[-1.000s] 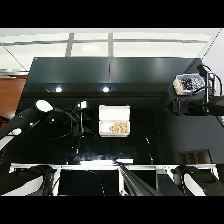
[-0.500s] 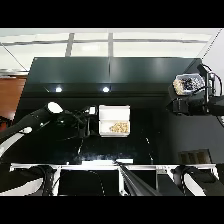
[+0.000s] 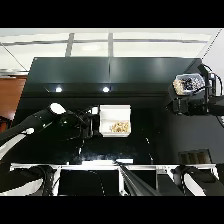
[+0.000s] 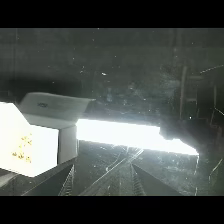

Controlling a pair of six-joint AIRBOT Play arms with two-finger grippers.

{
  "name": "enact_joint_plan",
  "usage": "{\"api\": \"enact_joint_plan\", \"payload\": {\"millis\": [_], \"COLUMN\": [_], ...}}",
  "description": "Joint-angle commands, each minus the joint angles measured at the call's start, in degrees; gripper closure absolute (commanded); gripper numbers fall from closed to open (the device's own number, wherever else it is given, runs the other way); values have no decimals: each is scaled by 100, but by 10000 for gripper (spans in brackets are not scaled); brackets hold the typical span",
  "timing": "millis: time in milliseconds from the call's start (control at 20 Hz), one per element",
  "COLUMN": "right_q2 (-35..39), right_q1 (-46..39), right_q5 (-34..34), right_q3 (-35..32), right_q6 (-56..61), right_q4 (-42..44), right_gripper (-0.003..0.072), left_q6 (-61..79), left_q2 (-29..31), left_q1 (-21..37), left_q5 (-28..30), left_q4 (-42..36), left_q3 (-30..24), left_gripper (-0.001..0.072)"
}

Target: Fold the box and place the chain.

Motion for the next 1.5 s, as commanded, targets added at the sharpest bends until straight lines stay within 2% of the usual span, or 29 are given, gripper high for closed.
{"api": "enact_joint_plan", "payload": {"millis": [0,650,750,800,850,900,950,1100,1150,1200,1350,1450], "right_q2": [-4,-2,-4,-4,-4,-2,-7,-26,-125,-304,-1137,-1794], "right_q1": [0,0,0,0,2,26,68,511,715,909,1368,1493], "right_q5": [0,-37,-37,-35,-31,-28,-66,-693,-990,-1233,-2557,-2986], "right_q3": [2,2,2,2,2,2,0,-251,-306,-286,-144,70], "right_q6": [13,17,15,15,11,-11,-68,-133,-144,-186,-463,-883], "right_q4": [2,4,4,4,7,2,9,37,39,61,181,356], "right_gripper": [253,254,253,253,254,253,253,239,25,-25,-24,-24], "left_q6": [24,146,136,129,120,122,120,116,116,116,116,118], "left_q2": [-4,-4,-4,-4,-4,-4,-4,-4,-4,-4,-4,-4], "left_q1": [-15,-144,-201,-205,-203,-203,-203,-203,-203,-203,-203,-203], "left_q5": [11,-22,20,28,28,28,33,35,35,35,37,35], "left_q4": [-22,48,116,133,129,131,131,129,131,131,131,131], "left_q3": [4,4,4,4,4,4,4,4,4,4,4,4], "left_gripper": [-6,-3,23,92,252,367,369,369,369,369,369,369]}}
